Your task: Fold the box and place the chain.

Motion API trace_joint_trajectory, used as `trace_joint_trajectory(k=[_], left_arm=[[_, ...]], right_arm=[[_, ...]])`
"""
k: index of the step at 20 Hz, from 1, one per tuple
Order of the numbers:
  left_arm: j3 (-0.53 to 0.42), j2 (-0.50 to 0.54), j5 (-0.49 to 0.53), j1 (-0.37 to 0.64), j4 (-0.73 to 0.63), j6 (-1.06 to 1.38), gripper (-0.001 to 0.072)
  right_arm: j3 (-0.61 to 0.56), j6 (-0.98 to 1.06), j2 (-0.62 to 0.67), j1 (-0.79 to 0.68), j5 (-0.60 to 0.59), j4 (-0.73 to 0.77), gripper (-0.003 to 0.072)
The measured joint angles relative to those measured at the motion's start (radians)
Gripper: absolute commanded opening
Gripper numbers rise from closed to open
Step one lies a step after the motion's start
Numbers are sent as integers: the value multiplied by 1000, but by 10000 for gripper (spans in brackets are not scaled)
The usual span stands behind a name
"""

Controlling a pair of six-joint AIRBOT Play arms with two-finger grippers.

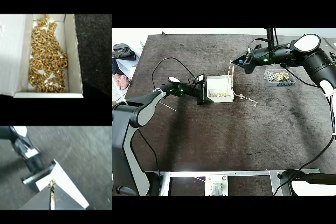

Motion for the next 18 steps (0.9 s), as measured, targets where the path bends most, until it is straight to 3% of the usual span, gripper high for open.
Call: trace_joint_trajectory(k=[6,11,12,13,15,18], left_arm=[[0,0,0,0,0,0,477],[0,0,-1,0,0,0,478],[0,0,-3,0,0,0,478],[0,0,-3,0,0,0,477],[0,0,-3,0,1,0,477],[0,0,-3,0,1,0,477]], right_arm=[[2,-1,-8,85,-67,12,11],[1,98,-119,121,-99,-105,16],[2,116,-142,118,-110,-123,279],[2,132,-161,113,-115,-139,452],[2,174,-186,97,-116,-168,359],[1,222,-202,39,-61,-204,357]])
